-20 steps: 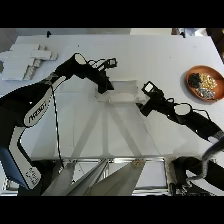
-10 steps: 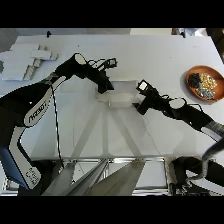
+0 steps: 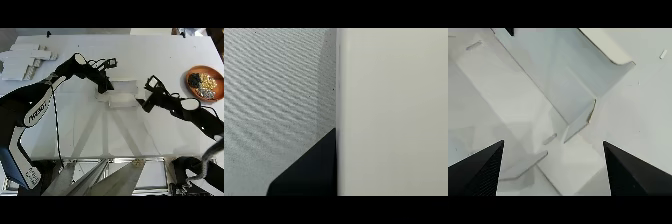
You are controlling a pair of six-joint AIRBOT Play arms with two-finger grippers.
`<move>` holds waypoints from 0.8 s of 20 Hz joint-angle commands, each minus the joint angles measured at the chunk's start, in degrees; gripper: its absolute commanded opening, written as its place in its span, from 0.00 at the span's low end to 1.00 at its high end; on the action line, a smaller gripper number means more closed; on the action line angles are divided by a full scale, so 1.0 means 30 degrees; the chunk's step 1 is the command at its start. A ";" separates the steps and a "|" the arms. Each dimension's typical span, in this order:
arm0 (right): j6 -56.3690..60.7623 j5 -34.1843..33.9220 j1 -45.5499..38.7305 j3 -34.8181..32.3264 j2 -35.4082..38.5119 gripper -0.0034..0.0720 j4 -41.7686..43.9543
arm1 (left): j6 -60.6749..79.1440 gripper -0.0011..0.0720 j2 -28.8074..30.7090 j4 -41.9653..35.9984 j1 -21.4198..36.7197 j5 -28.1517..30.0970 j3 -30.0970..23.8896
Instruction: Fold the box and place the chain.
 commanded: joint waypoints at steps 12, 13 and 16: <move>-0.0940 -0.0882 0.0146 -0.1872 -0.1537 0.96 -0.0262 | 0.0007 0.03 -0.0007 -0.0007 -0.0007 0.0007 0.0000; -0.0976 -0.0882 0.0138 -0.1596 -0.1749 0.96 0.0248 | 0.0007 0.03 -0.0007 0.0000 -0.0007 0.0000 0.0000; -0.1479 -0.1246 0.0138 -0.0801 -0.2353 0.96 0.1304 | 0.0007 0.03 -0.0007 0.0000 -0.0007 0.0000 0.0000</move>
